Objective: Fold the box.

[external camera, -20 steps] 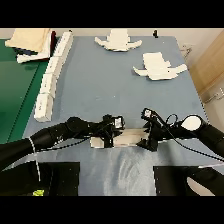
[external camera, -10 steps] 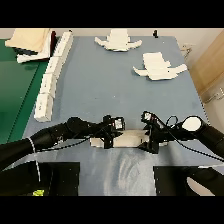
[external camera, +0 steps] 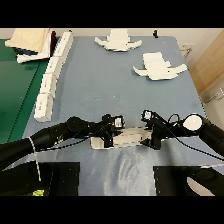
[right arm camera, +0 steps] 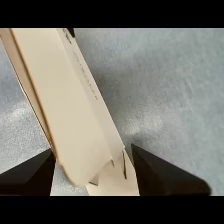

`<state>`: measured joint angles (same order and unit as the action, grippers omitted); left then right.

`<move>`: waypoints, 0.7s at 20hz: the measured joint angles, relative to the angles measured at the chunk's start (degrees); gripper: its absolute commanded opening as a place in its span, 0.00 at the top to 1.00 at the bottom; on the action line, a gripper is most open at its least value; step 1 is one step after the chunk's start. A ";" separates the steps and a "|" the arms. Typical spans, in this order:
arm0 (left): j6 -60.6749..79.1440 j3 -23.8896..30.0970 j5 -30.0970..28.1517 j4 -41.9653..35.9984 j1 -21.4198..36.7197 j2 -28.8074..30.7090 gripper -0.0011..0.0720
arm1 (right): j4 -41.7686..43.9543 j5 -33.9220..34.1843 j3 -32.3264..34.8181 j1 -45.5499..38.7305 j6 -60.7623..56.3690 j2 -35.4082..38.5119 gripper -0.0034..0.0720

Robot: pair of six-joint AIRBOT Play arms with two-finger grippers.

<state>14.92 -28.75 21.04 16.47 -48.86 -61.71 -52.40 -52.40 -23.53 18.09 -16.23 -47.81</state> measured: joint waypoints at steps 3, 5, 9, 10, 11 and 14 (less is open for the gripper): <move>0.02 0.00 0.07 0.02 0.00 0.00 0.97 | 1.84 0.39 0.04 0.00 3.78 -2.29 0.01; 0.02 0.00 0.09 0.02 0.00 0.00 0.97 | 3.17 0.35 0.04 0.00 6.27 -3.65 0.01; 0.04 0.00 0.17 0.04 0.00 0.00 0.97 | 4.35 -0.72 0.31 -0.35 9.03 -4.92 0.11; 0.04 0.00 0.24 0.07 0.00 0.00 0.97 | 4.50 -1.14 0.46 -0.52 9.46 -5.03 0.12; 0.07 0.00 0.26 0.07 0.00 0.00 0.97 | 4.61 -1.53 0.70 -0.79 10.03 -5.11 0.12; 0.09 0.00 0.31 0.09 0.00 0.00 0.97 | 5.35 -2.58 1.14 -1.44 11.74 -5.27 0.12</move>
